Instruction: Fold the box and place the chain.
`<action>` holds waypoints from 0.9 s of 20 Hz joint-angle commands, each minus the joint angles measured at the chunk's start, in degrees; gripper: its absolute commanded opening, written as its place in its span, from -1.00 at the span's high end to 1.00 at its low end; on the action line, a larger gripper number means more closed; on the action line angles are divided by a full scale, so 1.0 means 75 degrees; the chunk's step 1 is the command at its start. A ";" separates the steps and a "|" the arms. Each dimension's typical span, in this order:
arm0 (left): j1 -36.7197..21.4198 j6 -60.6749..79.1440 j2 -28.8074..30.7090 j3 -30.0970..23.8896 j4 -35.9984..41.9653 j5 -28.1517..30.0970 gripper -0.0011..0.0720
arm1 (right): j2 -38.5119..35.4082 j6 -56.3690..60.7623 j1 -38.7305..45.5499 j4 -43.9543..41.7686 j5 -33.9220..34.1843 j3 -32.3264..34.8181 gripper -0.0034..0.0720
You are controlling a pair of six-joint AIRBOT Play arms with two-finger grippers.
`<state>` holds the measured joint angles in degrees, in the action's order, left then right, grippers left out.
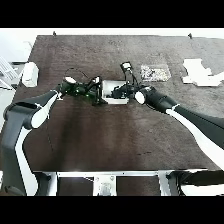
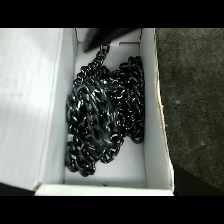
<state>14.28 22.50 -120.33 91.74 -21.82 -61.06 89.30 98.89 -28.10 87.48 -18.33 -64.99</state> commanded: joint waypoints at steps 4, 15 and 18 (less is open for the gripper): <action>-0.0006 0.0000 0.0006 0.0003 -0.0003 0.0009 -0.15 | -0.0761 0.0201 0.1547 0.0000 -0.0093 0.0076 -0.13; -0.0006 0.0003 0.0006 0.0003 -0.0003 0.0020 -0.15 | 0.2171 -0.4386 0.3631 -0.5158 -0.2075 -0.2314 -0.48; -0.0006 0.0003 0.0006 0.0003 -0.0003 0.0012 -0.15 | 0.2669 -0.4459 0.3628 -0.5301 -0.2445 -0.2975 -0.40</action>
<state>14.28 22.52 -120.33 91.74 -21.82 -60.99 105.06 71.48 -1.58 54.39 -31.44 -82.15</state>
